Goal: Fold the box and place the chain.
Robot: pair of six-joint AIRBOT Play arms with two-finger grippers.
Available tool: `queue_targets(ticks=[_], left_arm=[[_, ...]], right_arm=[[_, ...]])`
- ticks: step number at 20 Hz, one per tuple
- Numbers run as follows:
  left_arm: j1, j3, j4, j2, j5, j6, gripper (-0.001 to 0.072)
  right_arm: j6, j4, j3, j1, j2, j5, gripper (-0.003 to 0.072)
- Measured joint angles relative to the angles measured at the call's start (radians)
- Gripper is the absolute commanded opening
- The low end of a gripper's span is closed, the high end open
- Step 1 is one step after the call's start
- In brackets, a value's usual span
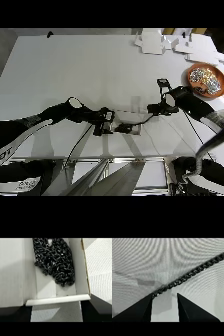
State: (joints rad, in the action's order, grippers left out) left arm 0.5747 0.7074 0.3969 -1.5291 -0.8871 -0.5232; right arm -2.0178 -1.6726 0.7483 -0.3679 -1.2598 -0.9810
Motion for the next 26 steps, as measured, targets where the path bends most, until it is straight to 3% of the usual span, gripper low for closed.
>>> queue_targets(ticks=[3, 5, 8, 9, 11, 12, 17, 26], left_arm=[[0.0, 0.0, 0.0, 0.0, 0.0, 0.0, 0.021], [0.0, 0.0, 0.0, 0.0, 0.0, 0.0, 0.021], [0.0, 0.0, 0.0, 0.0, 0.0, 0.0, 0.021], [0.0, 0.0, 0.0, 0.0, 0.0, 0.0, 0.021], [0.0, 0.0, 0.0, 0.0, 0.0, 0.0, 0.021], [0.0, 0.0, 0.0, 0.0, 0.0, 0.0, 0.021], [0.0, 0.0, 0.0, 0.0, 0.0, 0.0, 0.021], [0.0, 0.0, 0.0, 0.0, 0.0, 0.0, 0.021]], right_arm=[[-0.018, -0.002, -0.002, 0.0, -0.015, 0.01, 0.0295], [-0.029, 0.001, -0.003, 0.0, -0.03, 0.012, 0.0221], [-0.038, 0.002, -0.003, 0.0, -0.039, 0.014, 0.0217], [-0.04, 0.002, -0.003, 0.0, -0.04, 0.014, 0.016], [-0.043, 0.006, -0.003, 0.0, -0.042, 0.017, 0.0124], [-0.043, 0.009, -0.003, 0.0, -0.043, 0.015, 0.0027], [0.008, 0.005, -0.005, -0.018, 0.007, -0.056, 0.0021], [-0.026, 0.008, -0.005, -0.214, 0.338, -0.174, 0.0021]])
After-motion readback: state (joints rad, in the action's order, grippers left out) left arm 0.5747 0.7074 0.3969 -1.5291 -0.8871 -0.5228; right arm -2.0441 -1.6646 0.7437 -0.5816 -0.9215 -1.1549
